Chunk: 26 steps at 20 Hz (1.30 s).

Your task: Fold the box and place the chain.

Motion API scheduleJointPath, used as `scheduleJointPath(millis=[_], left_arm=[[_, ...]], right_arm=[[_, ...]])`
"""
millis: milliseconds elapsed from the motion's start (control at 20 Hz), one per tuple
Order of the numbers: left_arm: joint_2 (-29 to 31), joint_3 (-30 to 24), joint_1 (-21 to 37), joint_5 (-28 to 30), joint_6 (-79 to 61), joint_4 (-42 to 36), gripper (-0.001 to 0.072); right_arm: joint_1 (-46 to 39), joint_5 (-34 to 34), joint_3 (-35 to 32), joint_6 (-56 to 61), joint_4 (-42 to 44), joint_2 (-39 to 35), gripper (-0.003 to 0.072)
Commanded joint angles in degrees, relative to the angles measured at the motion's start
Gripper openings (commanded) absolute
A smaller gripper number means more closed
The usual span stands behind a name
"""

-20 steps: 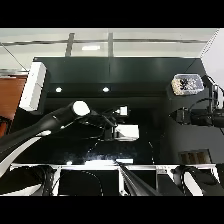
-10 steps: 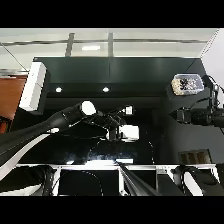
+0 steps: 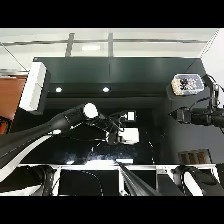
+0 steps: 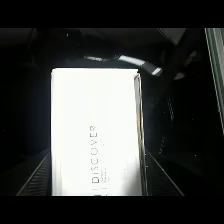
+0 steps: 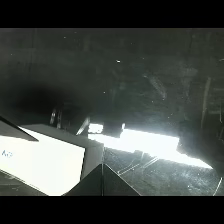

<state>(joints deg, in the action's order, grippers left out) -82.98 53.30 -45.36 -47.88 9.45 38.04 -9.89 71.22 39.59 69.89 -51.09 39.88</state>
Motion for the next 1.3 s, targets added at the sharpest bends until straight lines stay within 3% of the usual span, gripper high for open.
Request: scheduleJointPath(millis=[0, 250, 400, 450, 500, 700, 850, 1000, 1250], left_arm=[[-0.5, 0.0, -1.7, 2.3, 0.0, 2.9, 0.0712], [-3.7, 0.0, -5.2, 6.9, 1.5, 6.4, 0.0712], [-3.0, 0.0, -6.0, 6.6, 2.2, 8.2, 0.0703], [-2.6, 0.0, -6.0, 6.3, 4.0, 8.3, 0.0602], [-2.0, 0.2, -5.6, 5.2, 7.3, 10.2, 0.041], [2.4, 0.3, -1.0, -2.4, 33.9, 26.6, 0.037], [5.8, 0.1, 6.8, -13.1, 54.4, 39.6, 0.037], [10.8, -2.5, 18.5, -20.8, 61.9, 45.5, 0.037], [19.9, -8.5, 45.9, -21.0, 62.9, 45.9, 0.037]], right_arm=[[0.0, -0.3, 0.0, 0.0, 0.0, 0.0, 0.0008], [0.0, -0.8, 0.0, 0.0, 0.0, 0.0, 0.0008], [0.0, -0.8, 0.0, 0.0, 0.0, 0.0, 0.0008], [0.0, -0.8, 0.0, 0.0, 0.0, 0.0, 0.0008], [0.0, -0.8, 0.0, 0.0, 0.0, 0.0, 0.0008], [0.0, -0.7, 0.0, 0.0, 0.0, 0.0, 0.0008], [0.0, -0.8, 0.0, 0.0, 0.0, 0.0, 0.0007], [0.0, -0.8, 0.0, 0.0, 0.0, 0.0, 0.0007], [0.0, -1.3, 0.0, 0.0, 0.0, 0.0, 0.0007]])
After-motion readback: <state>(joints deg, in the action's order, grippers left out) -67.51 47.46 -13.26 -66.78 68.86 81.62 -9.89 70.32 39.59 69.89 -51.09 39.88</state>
